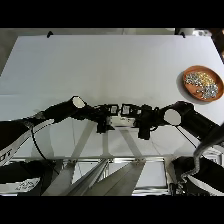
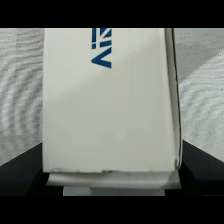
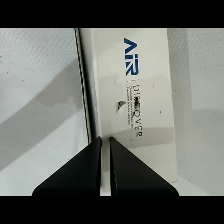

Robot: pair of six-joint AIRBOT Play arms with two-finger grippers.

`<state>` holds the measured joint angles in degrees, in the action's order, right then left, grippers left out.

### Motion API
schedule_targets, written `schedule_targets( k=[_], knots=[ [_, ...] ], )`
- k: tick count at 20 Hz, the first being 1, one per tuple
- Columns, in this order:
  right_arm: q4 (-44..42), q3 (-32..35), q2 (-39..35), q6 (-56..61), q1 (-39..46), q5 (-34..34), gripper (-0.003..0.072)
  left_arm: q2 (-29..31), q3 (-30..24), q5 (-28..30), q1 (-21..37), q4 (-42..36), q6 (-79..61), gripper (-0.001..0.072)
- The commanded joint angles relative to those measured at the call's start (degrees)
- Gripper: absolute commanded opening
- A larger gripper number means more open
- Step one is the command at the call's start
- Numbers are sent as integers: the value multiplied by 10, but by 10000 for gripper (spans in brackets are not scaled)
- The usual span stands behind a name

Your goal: Fold the box and place the chain.

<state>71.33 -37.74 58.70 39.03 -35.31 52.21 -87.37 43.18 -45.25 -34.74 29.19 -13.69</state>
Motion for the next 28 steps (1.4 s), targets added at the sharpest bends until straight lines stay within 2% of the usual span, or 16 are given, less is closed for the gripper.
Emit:
schedule_targets(
  k=[1, 6, 11, 16, 17, 18, 19, 24, 28],
  knots=[
    [2, 3, 1, 2, 0, -22, 15, 0, 0, 0, 0, 0, 0, 387],
    [1, 4, 1, 2, 0, -28, 15, 0, 0, 0, 0, 0, 0, 387],
    [-44, 3, -16, 1, 0, -96, 15, 0, 0, 0, 0, 0, 0, 387],
    [-44, 3, -17, -5, 0, -79, 18, 0, 0, 0, 0, 0, 0, 387],
    [-41, 3, -17, -5, 0, -72, 62, 0, 0, 0, 0, 0, 0, 387],
    [-37, 3, -17, -5, 0, -65, 185, 0, 0, 0, 0, 0, 0, 387],
    [-35, 3, -17, -5, 0, -60, 213, 0, 0, 0, 0, 0, 0, 387],
    [-4, 3, -18, -5, 0, -73, 201, 0, 0, 0, 0, 0, 0, 387],
    [67, 3, -42, -37, 0, -113, 203, 0, 0, 0, 0, 0, 0, 387]
  ],
)
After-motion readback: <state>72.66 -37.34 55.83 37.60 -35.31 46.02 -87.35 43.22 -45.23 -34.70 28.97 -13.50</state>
